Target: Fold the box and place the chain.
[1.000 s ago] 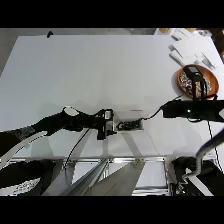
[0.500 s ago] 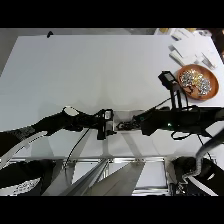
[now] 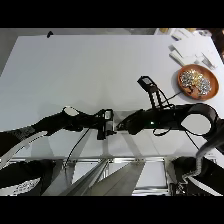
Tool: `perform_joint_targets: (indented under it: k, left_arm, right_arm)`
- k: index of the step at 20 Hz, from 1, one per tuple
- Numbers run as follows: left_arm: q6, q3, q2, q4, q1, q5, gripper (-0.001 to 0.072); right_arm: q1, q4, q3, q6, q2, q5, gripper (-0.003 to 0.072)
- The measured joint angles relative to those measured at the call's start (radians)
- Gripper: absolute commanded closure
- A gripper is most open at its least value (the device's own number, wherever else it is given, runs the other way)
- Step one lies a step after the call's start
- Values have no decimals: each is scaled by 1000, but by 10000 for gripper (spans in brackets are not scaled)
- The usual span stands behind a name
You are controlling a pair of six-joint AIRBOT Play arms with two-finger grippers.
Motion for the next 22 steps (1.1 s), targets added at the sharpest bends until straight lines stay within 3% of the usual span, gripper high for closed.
perform_joint_targets:
  k: [1,2,6,10,11,13,14,22]
  left_arm:
    - [0,0,0,0,0,0,639]
    - [0,0,0,0,0,0,639]
    - [0,0,0,0,0,0,639]
    - [0,0,0,0,0,0,639]
    - [0,0,0,0,0,0,639]
    - [0,0,0,0,0,0,639]
    - [0,0,0,0,0,0,639]
    - [0,0,0,0,0,0,639]
  right_arm:
    - [-14,-13,24,-5,-5,-3,547]
    - [-41,-40,51,-5,-8,-8,674]
    - [-230,-194,116,8,-35,-4,673]
    - [-424,-340,133,34,-147,78,671]
    - [-456,-364,135,35,-185,100,641]
    - [-500,-397,135,36,-265,130,426]
    - [-513,-407,135,35,-303,138,383]
    - [-546,-419,136,41,-514,138,394]
